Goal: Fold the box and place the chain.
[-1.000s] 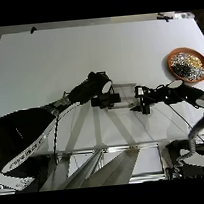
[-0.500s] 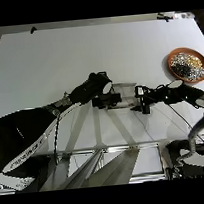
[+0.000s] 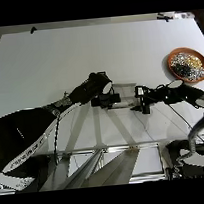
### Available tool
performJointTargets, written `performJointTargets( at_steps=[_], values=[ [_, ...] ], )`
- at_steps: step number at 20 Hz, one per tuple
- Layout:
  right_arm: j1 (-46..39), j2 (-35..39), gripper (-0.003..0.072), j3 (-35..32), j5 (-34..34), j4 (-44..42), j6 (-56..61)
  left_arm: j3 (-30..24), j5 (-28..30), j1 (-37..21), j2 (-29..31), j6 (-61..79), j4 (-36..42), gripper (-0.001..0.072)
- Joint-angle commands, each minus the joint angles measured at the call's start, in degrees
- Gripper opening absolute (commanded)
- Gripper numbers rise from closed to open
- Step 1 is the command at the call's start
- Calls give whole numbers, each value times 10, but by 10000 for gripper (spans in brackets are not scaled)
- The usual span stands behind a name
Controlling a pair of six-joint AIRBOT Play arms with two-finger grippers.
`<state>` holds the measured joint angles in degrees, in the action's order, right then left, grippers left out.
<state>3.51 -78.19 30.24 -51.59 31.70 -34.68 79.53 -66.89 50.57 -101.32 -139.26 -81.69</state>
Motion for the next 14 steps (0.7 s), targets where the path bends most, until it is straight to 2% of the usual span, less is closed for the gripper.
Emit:
performJointTargets(
  at_steps=[1,6,7,8,9,12,14],
  values=[
    [0,0,317,0,0,0,2,0,-21,0,0,0,-2,4],
    [0,0,317,0,0,0,2,0,-15,0,12,52,15,59],
    [0,0,317,0,0,0,2,0,-19,-1,16,78,18,163],
    [0,0,317,0,0,0,2,0,-23,-3,23,99,22,312],
    [0,0,317,0,0,0,2,0,-24,-8,31,110,28,364],
    [0,0,317,0,0,0,2,-7,-15,-21,59,113,33,378],
    [0,0,317,0,0,0,2,-15,-5,-33,86,170,42,446]
  ],
)
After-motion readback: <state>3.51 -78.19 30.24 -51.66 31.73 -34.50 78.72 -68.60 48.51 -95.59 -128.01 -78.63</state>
